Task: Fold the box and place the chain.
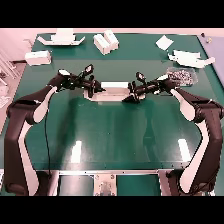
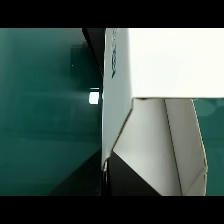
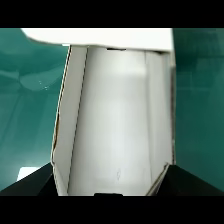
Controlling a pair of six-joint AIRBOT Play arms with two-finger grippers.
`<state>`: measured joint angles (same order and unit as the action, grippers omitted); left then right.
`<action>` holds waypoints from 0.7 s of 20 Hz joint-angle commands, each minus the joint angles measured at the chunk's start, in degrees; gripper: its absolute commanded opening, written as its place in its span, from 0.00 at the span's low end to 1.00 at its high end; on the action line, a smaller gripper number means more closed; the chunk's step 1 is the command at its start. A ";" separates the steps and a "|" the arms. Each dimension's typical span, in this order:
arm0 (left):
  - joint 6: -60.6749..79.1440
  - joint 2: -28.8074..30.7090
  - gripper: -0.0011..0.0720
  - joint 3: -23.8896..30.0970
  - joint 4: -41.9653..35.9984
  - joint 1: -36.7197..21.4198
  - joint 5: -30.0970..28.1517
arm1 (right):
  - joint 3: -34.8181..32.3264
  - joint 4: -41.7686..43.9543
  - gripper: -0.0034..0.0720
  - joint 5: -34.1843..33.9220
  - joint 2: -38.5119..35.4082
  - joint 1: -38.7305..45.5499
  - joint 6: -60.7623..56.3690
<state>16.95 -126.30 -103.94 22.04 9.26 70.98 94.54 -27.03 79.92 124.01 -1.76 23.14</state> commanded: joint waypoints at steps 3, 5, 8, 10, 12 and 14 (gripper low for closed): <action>0.00 0.04 0.05 -0.04 0.00 -0.02 -0.02 | -0.04 -0.04 0.67 0.13 0.07 0.15 -0.20; 0.00 0.04 0.05 -0.04 0.00 -0.02 -0.02 | -0.04 0.00 0.67 0.13 0.07 0.11 -0.20; 0.00 0.04 0.05 -0.04 -0.07 -0.02 -0.02 | -0.07 -0.02 0.67 0.11 0.07 0.07 -0.17; 0.00 0.04 0.05 -0.04 -0.09 -0.02 -0.02 | -0.04 -0.02 0.67 0.11 0.07 0.09 -0.17; 0.00 0.04 0.05 -0.04 -0.13 -0.02 0.02 | -0.04 -0.02 0.67 0.11 0.07 0.09 -0.20; -0.02 0.04 0.05 -0.04 -0.55 -0.02 0.04 | -0.04 -0.02 0.67 0.11 0.07 0.07 -0.17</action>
